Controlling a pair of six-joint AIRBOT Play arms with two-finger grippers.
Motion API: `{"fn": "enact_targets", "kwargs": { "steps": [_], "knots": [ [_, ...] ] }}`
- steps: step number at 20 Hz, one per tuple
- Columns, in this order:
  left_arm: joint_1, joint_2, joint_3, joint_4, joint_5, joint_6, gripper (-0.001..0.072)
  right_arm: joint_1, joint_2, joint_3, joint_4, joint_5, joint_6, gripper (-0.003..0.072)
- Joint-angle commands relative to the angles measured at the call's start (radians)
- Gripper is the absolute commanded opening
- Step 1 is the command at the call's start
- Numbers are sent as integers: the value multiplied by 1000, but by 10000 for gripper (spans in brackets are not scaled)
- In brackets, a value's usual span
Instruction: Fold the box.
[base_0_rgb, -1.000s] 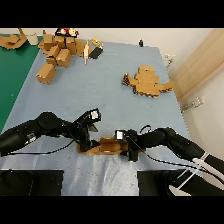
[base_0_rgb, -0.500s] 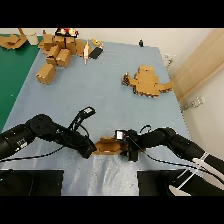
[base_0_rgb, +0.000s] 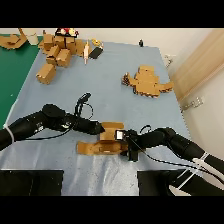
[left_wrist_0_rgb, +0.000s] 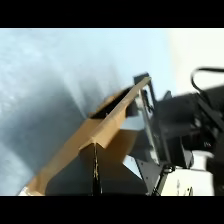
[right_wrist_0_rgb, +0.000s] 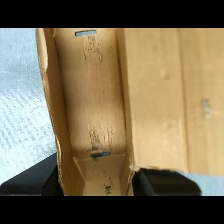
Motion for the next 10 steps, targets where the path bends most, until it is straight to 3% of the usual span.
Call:
{"fn": "enact_targets", "kwargs": {
  "steps": [1, 4, 10],
  "knots": [
    [34, -117, 19, 14, 26, 32, 8, 1, 0, 0, 0, 0, 0, 444],
    [6, -182, 19, 28, -10, 32, 8, 1, 0, 0, 0, 0, 0, 444],
    [-16, -193, 19, 20, -33, 33, 8, 0, 0, 0, -2, 0, 1, 444]
  ]
}}
